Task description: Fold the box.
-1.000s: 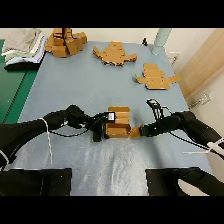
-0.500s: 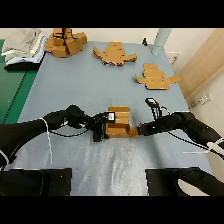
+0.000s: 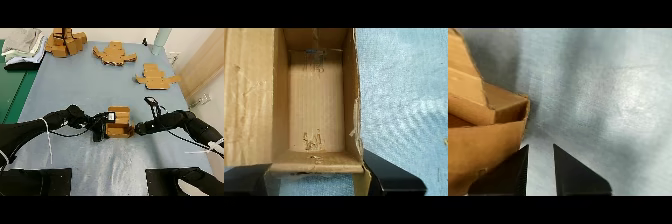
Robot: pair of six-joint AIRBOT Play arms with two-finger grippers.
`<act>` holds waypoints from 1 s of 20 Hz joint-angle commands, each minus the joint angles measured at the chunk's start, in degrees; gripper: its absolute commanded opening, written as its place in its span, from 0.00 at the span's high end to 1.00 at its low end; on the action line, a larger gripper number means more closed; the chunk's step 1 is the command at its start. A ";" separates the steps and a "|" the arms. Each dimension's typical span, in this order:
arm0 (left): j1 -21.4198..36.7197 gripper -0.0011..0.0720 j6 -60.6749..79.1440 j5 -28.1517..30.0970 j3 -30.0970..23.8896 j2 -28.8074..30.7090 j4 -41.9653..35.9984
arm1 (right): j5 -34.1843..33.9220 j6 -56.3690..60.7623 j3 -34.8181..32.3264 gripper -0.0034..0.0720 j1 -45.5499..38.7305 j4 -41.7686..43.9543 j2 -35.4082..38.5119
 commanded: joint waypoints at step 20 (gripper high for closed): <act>0.02 0.26 0.02 0.02 0.00 0.00 -0.02 | 2.43 7.74 4.76 0.29 7.61 3.56 -4.46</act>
